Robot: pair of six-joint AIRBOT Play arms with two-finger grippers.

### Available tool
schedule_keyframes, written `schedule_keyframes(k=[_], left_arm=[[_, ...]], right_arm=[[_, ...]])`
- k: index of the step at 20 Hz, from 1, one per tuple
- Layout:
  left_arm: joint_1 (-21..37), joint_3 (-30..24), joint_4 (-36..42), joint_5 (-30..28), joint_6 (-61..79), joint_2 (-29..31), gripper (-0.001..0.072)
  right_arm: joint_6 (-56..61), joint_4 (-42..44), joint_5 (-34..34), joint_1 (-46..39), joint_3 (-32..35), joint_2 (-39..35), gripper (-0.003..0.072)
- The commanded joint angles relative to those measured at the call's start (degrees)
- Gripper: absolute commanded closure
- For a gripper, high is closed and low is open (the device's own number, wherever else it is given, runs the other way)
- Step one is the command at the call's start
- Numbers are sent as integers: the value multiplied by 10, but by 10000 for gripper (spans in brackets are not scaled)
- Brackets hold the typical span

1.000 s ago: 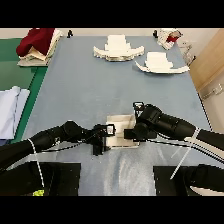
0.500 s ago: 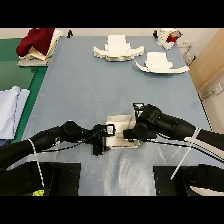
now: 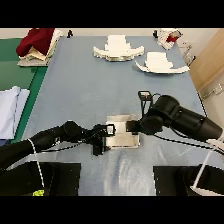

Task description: Fold the box.

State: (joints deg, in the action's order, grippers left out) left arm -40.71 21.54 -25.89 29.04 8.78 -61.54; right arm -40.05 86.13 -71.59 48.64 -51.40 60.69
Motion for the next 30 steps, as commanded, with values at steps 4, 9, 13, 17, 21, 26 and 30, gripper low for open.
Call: schedule_keyframes(k=[4, 9, 13, 17, 21, 26, 30], left_arm=[[0, 0, 0, 0, 0, 0, 308], [0, 0, 0, 0, 0, 0, 308], [0, 0, 0, 0, 0, 0, 308], [0, 0, 0, 0, 0, 0, 308], [0, 0, 0, 0, 0, 0, 308], [0, 0, 0, 0, 0, 0, 308], [0, 0, 0, 0, 0, 0, 308]], right_arm=[[-141, 2, -36, -165, -7, -3, 680], [-430, 293, 55, -336, -8, 113, 683], [-676, 575, -3, -414, -16, 220, 683], [-812, 647, -126, -405, -29, 269, 683], [-845, 619, -144, -384, -28, 258, 683], [-884, 563, -83, -334, -19, 189, 683], [-890, 492, 28, -274, 27, 105, 683]])
